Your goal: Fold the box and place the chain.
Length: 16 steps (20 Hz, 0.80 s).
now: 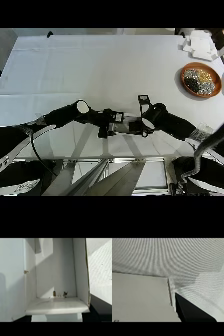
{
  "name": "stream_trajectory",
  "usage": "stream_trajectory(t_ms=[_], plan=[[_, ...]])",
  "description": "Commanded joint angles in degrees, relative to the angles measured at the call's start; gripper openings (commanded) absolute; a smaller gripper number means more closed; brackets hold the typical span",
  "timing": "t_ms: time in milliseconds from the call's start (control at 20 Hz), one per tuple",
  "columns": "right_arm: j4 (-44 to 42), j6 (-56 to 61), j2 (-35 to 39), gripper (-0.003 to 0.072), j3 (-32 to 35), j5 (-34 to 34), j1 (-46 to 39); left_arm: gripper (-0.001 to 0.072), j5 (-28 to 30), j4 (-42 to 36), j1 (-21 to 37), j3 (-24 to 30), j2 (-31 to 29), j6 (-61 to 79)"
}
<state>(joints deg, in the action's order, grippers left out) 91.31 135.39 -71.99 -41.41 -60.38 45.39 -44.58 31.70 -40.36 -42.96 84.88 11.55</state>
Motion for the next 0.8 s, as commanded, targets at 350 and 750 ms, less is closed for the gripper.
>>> stream_trajectory(t_ms=[350, 750], plan=[[2.7, -9.4, 8.2, 0.038, 0.0, -5.0, 0.0, 0.0335, 0.2, 0.0, 0.0, 0.0, 0.0, -0.2], [13.3, -12.7, 30.4, 0.0411, -0.1, -7.8, -3.1, 0.0335, 0.2, 0.1, 0.0, 0.0, 0.0, -0.2]])
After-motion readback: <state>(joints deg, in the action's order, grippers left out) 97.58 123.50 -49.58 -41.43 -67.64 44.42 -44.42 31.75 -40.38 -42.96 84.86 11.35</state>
